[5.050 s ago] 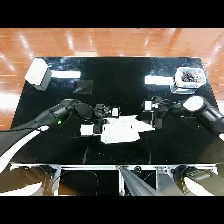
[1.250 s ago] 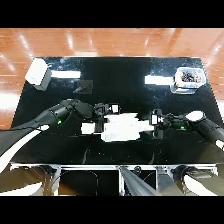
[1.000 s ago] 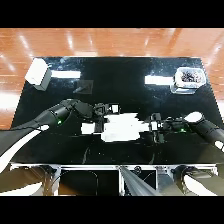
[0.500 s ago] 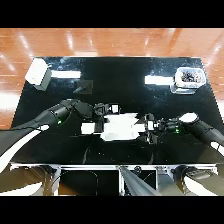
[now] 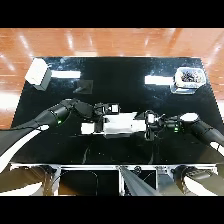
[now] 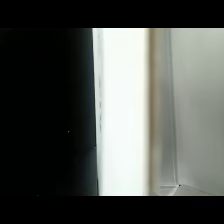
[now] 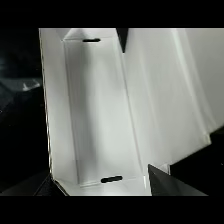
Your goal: Fold the box and place the chain.
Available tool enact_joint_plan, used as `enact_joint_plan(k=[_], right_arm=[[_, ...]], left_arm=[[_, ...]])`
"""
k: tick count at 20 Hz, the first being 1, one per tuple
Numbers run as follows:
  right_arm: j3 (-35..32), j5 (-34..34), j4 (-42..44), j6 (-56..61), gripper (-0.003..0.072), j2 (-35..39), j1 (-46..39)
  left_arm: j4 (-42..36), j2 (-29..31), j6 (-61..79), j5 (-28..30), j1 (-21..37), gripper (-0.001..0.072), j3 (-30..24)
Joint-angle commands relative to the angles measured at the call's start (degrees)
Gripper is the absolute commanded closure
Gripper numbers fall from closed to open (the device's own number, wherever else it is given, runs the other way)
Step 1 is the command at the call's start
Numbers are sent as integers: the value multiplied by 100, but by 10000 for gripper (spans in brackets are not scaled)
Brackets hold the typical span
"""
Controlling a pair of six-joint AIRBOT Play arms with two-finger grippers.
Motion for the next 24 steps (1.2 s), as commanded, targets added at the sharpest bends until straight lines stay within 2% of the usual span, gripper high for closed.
enact_joint_plan(k=[1, 24], right_arm=[[0, -306, 245, 138, -15, -2, 0], [72, -101, 284, 120, -16, 197, -245]], left_arm=[[-2, -2, 20, 7, 2, 694, 7], [-4, -2, 20, 50, 2, 694, 7]])
